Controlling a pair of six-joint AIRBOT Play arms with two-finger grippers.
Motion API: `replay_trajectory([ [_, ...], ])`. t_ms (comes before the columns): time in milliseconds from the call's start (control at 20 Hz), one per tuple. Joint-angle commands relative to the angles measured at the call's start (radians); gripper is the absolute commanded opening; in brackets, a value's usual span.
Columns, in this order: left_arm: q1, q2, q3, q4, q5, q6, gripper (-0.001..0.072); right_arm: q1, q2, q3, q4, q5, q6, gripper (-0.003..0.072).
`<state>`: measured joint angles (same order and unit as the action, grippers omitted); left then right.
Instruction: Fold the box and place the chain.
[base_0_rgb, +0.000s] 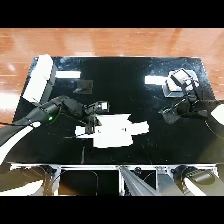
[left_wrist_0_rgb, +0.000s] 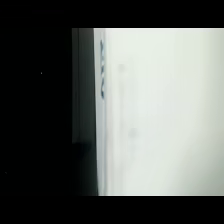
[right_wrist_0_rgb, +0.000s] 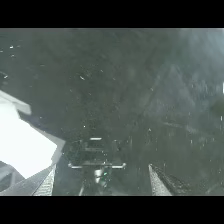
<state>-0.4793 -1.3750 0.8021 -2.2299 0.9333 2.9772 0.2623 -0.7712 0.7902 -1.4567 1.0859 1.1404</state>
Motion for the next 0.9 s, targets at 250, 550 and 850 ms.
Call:
replay_trajectory([
  [250, -0.001, -0.025, 0.000, 0.031, -0.064, 0.001, 0.0018, 0.014, -0.037, 0.000, 0.051, -0.005, -0.164, 0.0716],
  [550, -0.001, -0.025, -0.001, 0.029, -0.108, 0.001, 0.0018, 0.014, -0.070, -0.145, 0.162, 0.027, -0.461, 0.0716],
  [850, -0.001, -0.025, -0.001, 0.017, -0.144, -0.004, 0.0018, 0.138, -0.078, -0.292, 0.413, -0.139, -0.781, 0.0716],
])
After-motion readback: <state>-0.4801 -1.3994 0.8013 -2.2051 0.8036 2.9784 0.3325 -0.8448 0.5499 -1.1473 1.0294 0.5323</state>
